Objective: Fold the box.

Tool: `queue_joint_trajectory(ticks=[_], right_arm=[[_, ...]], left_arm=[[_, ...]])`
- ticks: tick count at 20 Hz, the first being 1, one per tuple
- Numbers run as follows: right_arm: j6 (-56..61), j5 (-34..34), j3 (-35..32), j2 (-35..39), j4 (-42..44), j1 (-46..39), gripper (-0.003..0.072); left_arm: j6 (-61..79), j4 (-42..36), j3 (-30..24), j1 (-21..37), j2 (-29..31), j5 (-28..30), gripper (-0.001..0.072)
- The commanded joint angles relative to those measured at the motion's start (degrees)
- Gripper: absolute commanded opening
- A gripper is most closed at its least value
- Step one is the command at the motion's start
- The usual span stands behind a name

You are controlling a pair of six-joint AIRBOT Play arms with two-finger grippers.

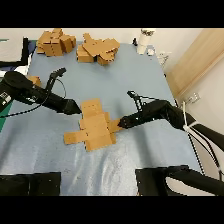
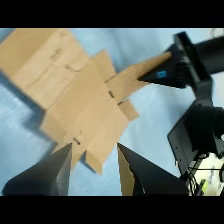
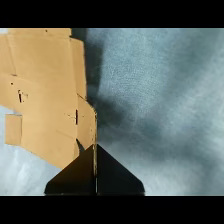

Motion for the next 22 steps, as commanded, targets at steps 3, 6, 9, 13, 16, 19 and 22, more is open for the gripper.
queue_joint_trajectory(ticks=[3, 6, 9, 13, 16, 19, 22], right_arm=[[-2.4, 4.1, -6.4, 7.7, 0.1, 0.2, 0.0000], [-3.5, 4.6, -6.6, 9.5, 0.1, 0.3, 0.0000], [-3.5, 4.6, -6.6, 11.0, 0.1, 0.3, 0.0000], [-3.4, 4.5, -6.6, 11.4, 0.1, 0.3, 0.0000], [-3.4, 4.3, -6.6, 11.4, 0.1, 0.3, 0.0000], [-3.4, 4.2, -6.6, 11.4, 0.1, 0.3, -0.0001], [-3.4, 4.3, -6.6, 11.3, 0.1, 0.3, 0.0000]], left_arm=[[1.7, 0.8, -6.0, 3.5, -2.1, 4.7, 0.0452], [3.9, -2.6, -6.6, 3.4, -7.4, 5.2, 0.0452], [9.5, -11.7, -6.6, 3.4, -12.4, 6.9, 0.0453], [16.9, -21.9, -6.6, 3.4, -17.5, 7.7, 0.0452], [21.6, -27.7, -6.3, 3.4, -20.0, 9.0, 0.0452], [26.8, -33.1, -6.2, 3.4, -20.9, 9.0, 0.0452], [31.4, -35.4, -5.8, 3.4, -21.6, 7.1, 0.0451]])
